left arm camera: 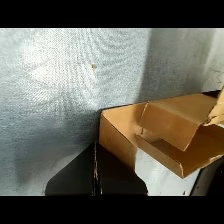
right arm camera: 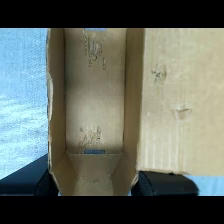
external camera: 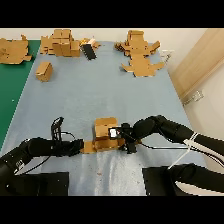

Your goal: Fold the box.

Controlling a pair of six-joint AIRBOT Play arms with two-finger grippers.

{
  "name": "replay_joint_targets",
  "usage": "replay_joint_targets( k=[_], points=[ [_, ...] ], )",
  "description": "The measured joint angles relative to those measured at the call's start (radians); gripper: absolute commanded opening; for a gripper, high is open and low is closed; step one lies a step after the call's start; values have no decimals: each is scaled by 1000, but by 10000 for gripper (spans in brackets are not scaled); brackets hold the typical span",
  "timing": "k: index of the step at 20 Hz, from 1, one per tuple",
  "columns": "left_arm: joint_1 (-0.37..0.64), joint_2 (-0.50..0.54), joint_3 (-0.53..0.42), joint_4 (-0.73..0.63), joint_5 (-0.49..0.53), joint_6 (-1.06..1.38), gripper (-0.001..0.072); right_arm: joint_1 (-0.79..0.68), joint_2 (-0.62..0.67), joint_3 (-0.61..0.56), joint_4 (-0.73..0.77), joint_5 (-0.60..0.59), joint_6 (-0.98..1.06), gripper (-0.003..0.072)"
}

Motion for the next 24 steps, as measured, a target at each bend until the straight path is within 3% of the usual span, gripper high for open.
replay_joint_targets(
  k=[15, 20, 24],
  points=[
    [-121, -16, 56, 0, 27, 0, 7, 0, 0, 0, 2, 0, 0, 568],
    [-212, -35, 119, 203, 26, -217, 6, 0, 0, 0, 2, 0, 0, 568],
    [-335, -64, 205, 477, 5, -545, 8, 0, 0, 0, 3, 0, 0, 568]
  ],
)
